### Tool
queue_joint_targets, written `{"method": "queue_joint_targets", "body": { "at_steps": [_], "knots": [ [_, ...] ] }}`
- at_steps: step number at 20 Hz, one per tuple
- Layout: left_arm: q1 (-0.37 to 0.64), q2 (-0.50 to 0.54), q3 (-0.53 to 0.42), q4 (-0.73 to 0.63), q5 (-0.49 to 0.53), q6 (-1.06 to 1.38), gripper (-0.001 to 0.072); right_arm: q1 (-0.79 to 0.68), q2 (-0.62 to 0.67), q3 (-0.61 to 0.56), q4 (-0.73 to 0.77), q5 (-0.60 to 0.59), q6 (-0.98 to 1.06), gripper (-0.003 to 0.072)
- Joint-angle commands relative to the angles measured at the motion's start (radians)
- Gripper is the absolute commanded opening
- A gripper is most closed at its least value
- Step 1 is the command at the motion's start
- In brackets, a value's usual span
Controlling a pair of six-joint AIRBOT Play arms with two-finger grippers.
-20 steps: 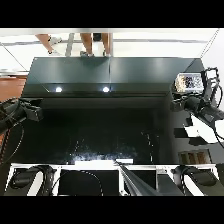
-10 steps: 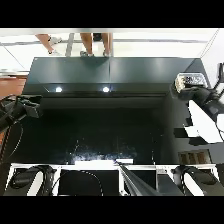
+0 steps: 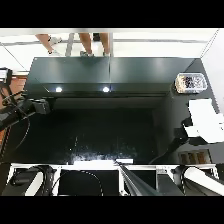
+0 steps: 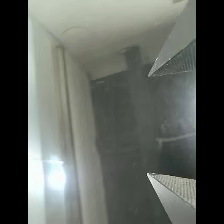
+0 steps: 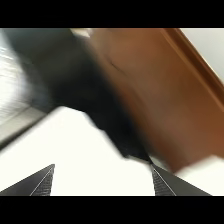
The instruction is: Fold the box and place the chain.
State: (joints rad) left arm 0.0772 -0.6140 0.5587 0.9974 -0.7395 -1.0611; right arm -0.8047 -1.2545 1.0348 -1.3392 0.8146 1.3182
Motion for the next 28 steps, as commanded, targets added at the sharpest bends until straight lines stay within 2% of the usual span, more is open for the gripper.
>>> {"method": "queue_joint_targets", "body": {
  "at_steps": [1,5,12,13,14,18,19,20,22,25,28],
  "knots": [
    [-0.042,-0.051,0.0,-0.016,0.0,-0.002,0.071,-0.117,-0.147,0.186,-0.254,0.262,0.047,0.072],
    [-0.101,-0.065,0.0,-0.015,0.002,-0.001,0.071,-0.126,-0.254,0.244,-0.269,0.328,-0.161,0.072],
    [-0.109,-0.066,0.0,-0.015,0.008,-0.001,0.071,-0.127,-0.33,0.273,-0.24,0.281,-0.457,0.07],
    [-0.109,-0.065,0.0,-0.015,0.008,-0.001,0.071,-0.129,-0.341,0.274,-0.211,0.287,-0.488,0.0545],
    [-0.109,-0.066,0.0,-0.015,0.008,-0.001,0.071,-0.128,-0.354,0.275,-0.196,0.286,-0.491,0.0453],
    [-0.109,-0.066,0.0,-0.015,0.007,-0.002,0.071,-0.129,-0.383,0.275,-0.194,0.304,-0.491,0.0442],
    [-0.109,-0.066,0.0,-0.015,0.007,-0.002,0.071,-0.129,-0.383,0.275,-0.183,0.304,-0.491,0.0396],
    [-0.109,-0.066,0.0,-0.015,0.007,-0.002,0.071,-0.129,-0.383,0.275,-0.179,0.306,-0.488,0.0229],
    [-0.109,-0.066,0.0,-0.015,0.007,-0.002,0.071,-0.128,-0.382,0.275,-0.174,0.34,-0.481,0.0003],
    [-0.109,-0.065,0.0,-0.015,0.006,-0.002,0.071,-0.129,-0.369,0.275,-0.094,0.394,-0.482,0.0002],
    [-0.109,-0.065,0.0,-0.015,0.006,-0.002,0.071,-0.126,-0.344,0.275,0.056,0.46,-0.506,0.0002]
  ]
}}
